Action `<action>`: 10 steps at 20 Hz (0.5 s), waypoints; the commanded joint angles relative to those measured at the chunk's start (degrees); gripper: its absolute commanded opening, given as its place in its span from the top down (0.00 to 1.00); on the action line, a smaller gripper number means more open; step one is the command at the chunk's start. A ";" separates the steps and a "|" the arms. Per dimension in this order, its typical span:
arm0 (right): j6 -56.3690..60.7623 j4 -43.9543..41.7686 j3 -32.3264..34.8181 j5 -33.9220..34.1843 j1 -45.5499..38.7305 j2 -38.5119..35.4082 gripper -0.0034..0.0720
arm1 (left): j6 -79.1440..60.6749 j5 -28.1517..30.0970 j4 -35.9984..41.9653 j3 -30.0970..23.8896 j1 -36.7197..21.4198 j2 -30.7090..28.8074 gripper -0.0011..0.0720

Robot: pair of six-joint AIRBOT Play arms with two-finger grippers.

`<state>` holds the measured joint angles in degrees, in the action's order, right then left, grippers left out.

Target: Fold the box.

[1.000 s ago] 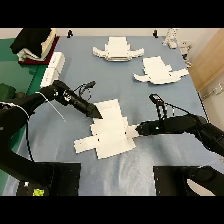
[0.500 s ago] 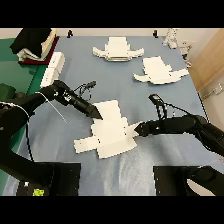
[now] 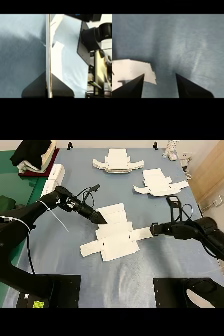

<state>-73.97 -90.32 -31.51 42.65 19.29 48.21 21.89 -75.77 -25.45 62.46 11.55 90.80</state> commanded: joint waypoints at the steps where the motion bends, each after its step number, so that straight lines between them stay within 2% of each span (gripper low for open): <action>1: 9.57 5.64 -4.87 0.28 -1.84 -0.07 0.16 | -4.83 2.08 0.15 2.27 2.64 -0.52 0.97; 4: 9.77 5.95 -7.13 0.31 -1.84 -0.07 0.18 | -6.60 6.08 -3.08 2.08 5.97 -4.37 0.97; 6: 11.28 5.95 -7.10 0.63 -1.84 -0.04 0.18 | -8.09 9.11 -6.10 0.31 8.57 -9.40 0.97; 8: 12.00 5.97 -7.10 0.90 -1.84 -0.04 0.18 | -11.69 14.19 -6.29 -4.52 11.28 -16.02 0.97; 10: 12.98 6.34 -7.10 0.90 -1.84 0.00 0.18 | -16.00 22.08 -5.97 -11.54 13.92 -23.41 0.97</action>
<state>-63.00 -84.68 -38.24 43.38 17.50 48.18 11.62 -63.55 -30.28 57.45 22.00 75.72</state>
